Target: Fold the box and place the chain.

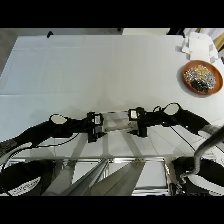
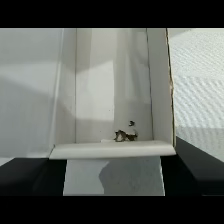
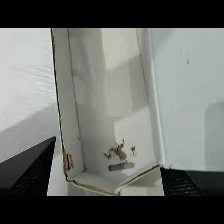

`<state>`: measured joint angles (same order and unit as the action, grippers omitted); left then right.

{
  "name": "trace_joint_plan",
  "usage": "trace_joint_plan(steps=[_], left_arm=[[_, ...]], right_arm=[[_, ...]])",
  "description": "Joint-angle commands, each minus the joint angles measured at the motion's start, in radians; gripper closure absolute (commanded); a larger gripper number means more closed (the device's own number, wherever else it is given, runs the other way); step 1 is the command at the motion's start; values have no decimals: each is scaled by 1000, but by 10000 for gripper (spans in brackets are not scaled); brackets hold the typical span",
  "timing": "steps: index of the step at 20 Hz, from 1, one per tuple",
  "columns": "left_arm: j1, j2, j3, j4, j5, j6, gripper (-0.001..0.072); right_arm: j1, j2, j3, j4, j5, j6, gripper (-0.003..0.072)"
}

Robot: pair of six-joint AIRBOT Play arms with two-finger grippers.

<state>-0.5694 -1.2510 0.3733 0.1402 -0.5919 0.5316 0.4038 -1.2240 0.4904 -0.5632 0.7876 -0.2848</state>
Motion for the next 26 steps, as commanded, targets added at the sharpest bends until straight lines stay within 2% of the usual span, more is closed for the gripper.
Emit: trace_joint_plan(steps=[1,3,5,8,10,12,13,14,15,17,19,23,26], left_arm=[[0,1,0,2,-7,0,642],[0,1,0,2,-7,0,642],[0,1,0,2,-8,0,642],[0,1,0,2,-7,0,642],[0,1,0,2,-8,0,642],[0,1,0,2,-7,0,642],[0,1,0,2,-8,0,642],[0,1,0,2,-8,0,642],[0,1,0,2,-8,0,642],[0,1,0,2,-10,0,642],[0,2,0,2,-10,0,642],[0,1,0,2,-10,0,642],[0,1,0,2,-10,0,642]], right_arm=[[0,72,1,-194,15,245,-8],[0,126,1,-365,62,424,-4],[0,191,1,-468,126,556,-3],[0,289,1,-499,204,690,12],[0,353,1,-491,249,755,75],[0,396,1,-364,284,766,289],[0,403,1,-241,282,754,440],[3,401,1,-113,268,710,682],[18,397,1,-14,215,644,675],[94,361,1,184,4,636,675],[187,268,1,308,-194,604,676],[236,64,40,373,-410,637,675],[236,28,90,387,-588,653,676]])
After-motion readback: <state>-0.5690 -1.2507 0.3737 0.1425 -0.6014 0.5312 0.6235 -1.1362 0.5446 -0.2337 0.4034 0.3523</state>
